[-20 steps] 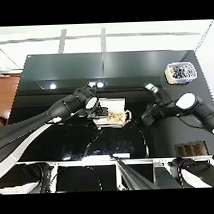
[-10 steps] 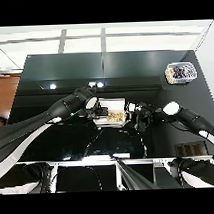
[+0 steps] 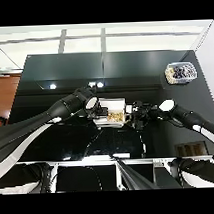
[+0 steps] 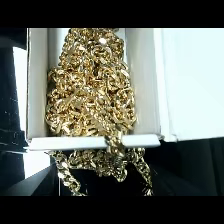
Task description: Fold the box and place the chain.
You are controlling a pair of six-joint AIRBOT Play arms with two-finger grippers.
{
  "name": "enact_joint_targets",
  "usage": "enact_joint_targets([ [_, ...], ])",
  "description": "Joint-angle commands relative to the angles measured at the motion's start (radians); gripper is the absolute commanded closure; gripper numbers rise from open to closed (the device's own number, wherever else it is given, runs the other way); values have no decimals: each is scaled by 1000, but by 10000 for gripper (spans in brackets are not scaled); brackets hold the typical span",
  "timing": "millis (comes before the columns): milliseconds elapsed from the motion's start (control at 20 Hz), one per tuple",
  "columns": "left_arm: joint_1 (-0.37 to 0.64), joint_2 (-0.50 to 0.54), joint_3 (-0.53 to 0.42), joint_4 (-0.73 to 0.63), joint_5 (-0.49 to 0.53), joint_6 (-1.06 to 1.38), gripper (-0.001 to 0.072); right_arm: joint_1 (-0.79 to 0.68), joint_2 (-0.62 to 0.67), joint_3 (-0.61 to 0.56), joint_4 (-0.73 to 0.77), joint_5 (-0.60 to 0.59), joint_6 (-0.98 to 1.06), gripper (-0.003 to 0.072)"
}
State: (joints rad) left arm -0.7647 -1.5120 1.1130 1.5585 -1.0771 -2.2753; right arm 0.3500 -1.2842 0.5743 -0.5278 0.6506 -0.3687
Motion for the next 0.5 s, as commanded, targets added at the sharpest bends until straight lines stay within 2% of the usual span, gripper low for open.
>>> enact_joint_targets([
  [0,0,0,0,0,0,0,682,2,-20,6,-5,1,-14,-19],
  [150,0,0,0,0,0,0,682,6,-20,6,-8,1,-13,-17],
  [250,0,0,0,0,0,0,682,6,-20,6,-9,4,-9,231],
  [300,0,0,0,0,0,0,682,6,-20,6,-10,4,-8,320],
  [350,0,0,0,0,0,0,682,6,-20,6,-18,10,-2,454],
  [450,0,0,0,0,0,0,682,5,-20,6,-46,27,18,625],
])
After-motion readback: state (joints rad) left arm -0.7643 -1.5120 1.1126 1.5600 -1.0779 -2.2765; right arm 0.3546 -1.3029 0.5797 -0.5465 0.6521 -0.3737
